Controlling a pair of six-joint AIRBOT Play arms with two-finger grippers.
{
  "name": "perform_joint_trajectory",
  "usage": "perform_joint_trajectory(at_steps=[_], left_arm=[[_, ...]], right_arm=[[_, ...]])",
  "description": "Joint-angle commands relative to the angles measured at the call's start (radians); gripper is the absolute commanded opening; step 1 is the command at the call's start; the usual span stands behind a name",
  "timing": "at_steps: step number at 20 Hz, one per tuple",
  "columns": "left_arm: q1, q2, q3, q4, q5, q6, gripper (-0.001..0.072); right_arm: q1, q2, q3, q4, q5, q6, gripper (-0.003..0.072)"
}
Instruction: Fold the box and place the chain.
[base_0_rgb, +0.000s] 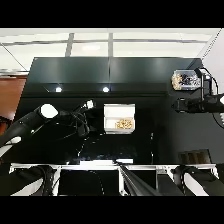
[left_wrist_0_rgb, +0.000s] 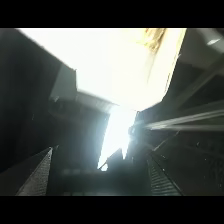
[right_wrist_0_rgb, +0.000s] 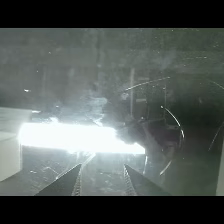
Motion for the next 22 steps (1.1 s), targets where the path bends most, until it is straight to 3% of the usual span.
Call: perform_joint_trajectory(at_steps=[1, 11, 16, 22], left_arm=[[0.025, -0.085, 0.019, -0.13, -0.056, 0.214, 0.0717], [0.003, -0.164, 0.037, -0.188, -0.039, 0.283, 0.0717], [-0.062, -0.192, 0.117, -0.103, -0.015, 0.281, 0.0717], [-0.066, -0.245, 0.123, -0.101, -0.071, 0.254, 0.0716]], right_arm=[[0.0, -0.001, 0.0, 0.024, 0.0, 0.0, 0.0307], [0.0, -0.001, 0.0, 0.031, -0.005, 0.0, 0.0307], [0.0, -0.001, 0.0, 0.031, -0.005, 0.0, 0.0307], [0.0, -0.001, 0.0, 0.031, -0.006, 0.0, 0.0307]])
